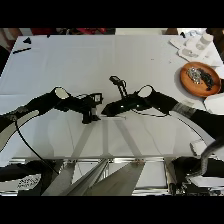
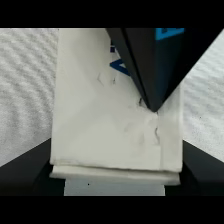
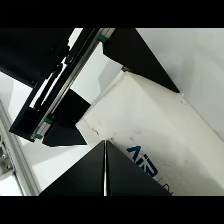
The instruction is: Fold the box and place the chain.
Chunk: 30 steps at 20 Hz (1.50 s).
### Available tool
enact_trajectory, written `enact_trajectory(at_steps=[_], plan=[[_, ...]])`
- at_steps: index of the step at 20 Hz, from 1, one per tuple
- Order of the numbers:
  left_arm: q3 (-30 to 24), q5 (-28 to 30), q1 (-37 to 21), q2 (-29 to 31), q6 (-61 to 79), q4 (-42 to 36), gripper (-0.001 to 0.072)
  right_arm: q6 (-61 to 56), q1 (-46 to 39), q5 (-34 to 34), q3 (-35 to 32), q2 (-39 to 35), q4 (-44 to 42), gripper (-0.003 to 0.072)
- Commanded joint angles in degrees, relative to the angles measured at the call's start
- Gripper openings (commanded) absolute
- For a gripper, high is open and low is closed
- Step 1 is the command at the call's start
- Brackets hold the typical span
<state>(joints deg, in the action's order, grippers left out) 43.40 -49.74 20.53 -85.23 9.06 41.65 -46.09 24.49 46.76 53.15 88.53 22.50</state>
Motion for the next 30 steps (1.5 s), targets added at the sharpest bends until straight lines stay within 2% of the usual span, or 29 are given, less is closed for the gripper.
enact_trajectory(at_steps=[1,4,9,14,17,20,23,26,30], plan=[[0.1,0.0,0.0,0.0,-0.1,-0.1,0.0443,-0.6,0.4,0.3,0.0,0.1,0.9,0.0005],[0.1,0.0,0.0,0.0,-0.1,-0.1,0.0443,-1.4,0.4,0.2,0.0,-1.3,4.3,0.0005],[0.1,0.0,0.0,0.0,-0.1,-0.1,0.0443,-8.0,0.7,-0.2,0.0,-1.4,15.3,0.0006],[0.1,0.0,0.0,0.0,-0.1,-0.1,0.0443,-7.4,0.7,-1.0,0.0,-2.2,12.3,0.0007],[0.1,0.0,0.0,0.0,-0.1,-0.1,0.0443,-7.4,0.3,-5.3,0.0,-6.7,12.9,0.0008],[0.1,0.0,0.0,0.0,-0.1,-0.1,0.0443,-10.4,-1.9,-8.4,0.0,-13.8,21.3,0.0008],[0.1,0.0,0.0,0.0,-0.1,-0.1,0.0443,-21.3,-6.8,-7.4,0.0,-21.1,37.4,0.0008],[0.1,0.0,0.0,0.0,-0.1,-0.1,0.0443,-28.7,-14.1,-3.5,0.0,-27.6,51.6,0.0008],[0.1,0.0,0.0,0.0,-0.1,-0.1,0.0443,-29.2,-23.5,4.8,0.0,-31.0,57.5,0.0008]])
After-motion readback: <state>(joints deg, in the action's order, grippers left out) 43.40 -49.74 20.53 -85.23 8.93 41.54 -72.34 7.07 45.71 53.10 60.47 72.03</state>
